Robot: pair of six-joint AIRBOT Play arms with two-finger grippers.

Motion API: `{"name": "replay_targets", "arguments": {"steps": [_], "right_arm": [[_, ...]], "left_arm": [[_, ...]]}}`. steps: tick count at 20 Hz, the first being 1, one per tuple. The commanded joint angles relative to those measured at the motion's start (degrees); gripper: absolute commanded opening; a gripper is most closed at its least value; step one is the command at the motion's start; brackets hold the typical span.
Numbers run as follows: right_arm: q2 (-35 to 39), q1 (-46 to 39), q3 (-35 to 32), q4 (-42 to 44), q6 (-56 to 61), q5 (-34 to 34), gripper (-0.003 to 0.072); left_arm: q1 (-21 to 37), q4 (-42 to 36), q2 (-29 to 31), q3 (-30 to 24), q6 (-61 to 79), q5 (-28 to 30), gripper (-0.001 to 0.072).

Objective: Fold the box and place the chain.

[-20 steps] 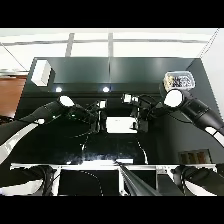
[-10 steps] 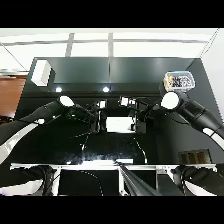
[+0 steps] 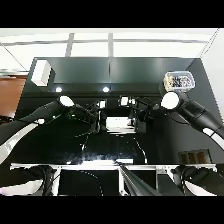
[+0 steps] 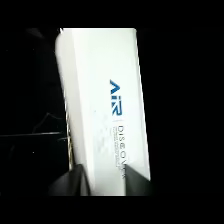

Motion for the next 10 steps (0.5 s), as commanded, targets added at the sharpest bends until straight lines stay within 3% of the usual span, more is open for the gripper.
{"name": "replay_targets", "arguments": {"steps": [1,10], "right_arm": [[0.0,-0.4,0.0,0.8,0.1,0.3,0.0232],[0.0,-0.4,0.0,0.6,0.3,0.9,0.0233]], "left_arm": [[0.0,0.0,0.0,0.0,0.0,0.0,0.0504],[0.0,0.0,0.0,0.0,0.0,0.0,0.0503]]}}
